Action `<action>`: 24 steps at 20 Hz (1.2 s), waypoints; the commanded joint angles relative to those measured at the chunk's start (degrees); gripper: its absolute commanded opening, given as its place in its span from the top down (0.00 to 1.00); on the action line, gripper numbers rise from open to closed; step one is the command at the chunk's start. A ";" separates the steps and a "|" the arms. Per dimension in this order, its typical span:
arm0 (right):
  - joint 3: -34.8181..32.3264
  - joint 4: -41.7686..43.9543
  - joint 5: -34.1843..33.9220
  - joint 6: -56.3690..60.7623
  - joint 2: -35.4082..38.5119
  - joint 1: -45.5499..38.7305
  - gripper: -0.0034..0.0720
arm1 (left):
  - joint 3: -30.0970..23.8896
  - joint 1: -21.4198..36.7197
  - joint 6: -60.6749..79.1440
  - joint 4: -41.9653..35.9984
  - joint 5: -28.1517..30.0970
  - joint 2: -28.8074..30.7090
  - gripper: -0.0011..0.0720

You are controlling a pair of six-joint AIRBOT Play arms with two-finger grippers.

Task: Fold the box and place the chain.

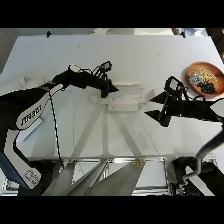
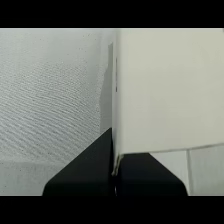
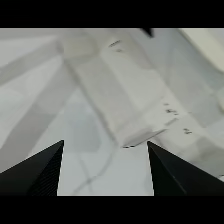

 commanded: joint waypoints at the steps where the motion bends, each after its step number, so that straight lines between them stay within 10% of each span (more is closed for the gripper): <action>1: 0.11 -0.76 5.99 -1.62 0.24 0.00 0.18 | -0.02 -0.04 0.00 0.02 0.00 -0.04 0.97; 13: -4.79 -6.64 -9.25 -13.92 -1.25 4.39 0.17 | -0.02 -0.04 0.00 0.00 0.02 -0.04 0.97; 24: -5.86 6.88 -33.46 -27.39 -24.59 10.43 0.17 | -0.02 -0.04 0.02 0.00 0.02 -0.04 0.97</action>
